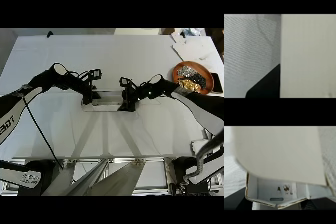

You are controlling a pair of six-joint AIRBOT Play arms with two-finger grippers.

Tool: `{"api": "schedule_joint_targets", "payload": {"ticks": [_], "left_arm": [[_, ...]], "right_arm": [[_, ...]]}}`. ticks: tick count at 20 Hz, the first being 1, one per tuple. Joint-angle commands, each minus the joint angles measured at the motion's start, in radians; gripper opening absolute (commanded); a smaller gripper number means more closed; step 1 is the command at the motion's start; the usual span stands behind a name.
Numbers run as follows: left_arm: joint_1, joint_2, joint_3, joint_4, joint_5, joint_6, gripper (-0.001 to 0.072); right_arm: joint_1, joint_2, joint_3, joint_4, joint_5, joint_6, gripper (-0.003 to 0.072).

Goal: Fold the box and place the chain.

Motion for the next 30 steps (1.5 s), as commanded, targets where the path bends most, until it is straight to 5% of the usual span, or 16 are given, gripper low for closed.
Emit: {"api": "schedule_joint_targets", "payload": {"ticks": [1,13,18,24,30], "left_arm": [[0.000,0.000,0.000,0.000,0.000,0.000,0.0013],[0.000,0.003,0.000,-0.007,0.001,-0.001,0.0023],[0.002,0.014,0.000,0.003,0.001,0.000,0.0510],[0.003,0.106,0.000,0.154,0.000,-0.016,0.0534],[0.003,0.284,0.000,0.255,-0.015,-0.390,0.0531]], "right_arm": [[0.001,0.000,0.000,0.000,0.005,0.000,0.0530],[0.001,0.000,0.000,0.000,0.005,0.000,0.0530],[0.001,0.000,0.000,-0.001,0.005,0.000,0.0530],[0.001,0.000,0.000,-0.001,0.005,0.000,0.0530],[0.001,0.000,0.000,0.000,0.005,0.000,0.0530]]}}
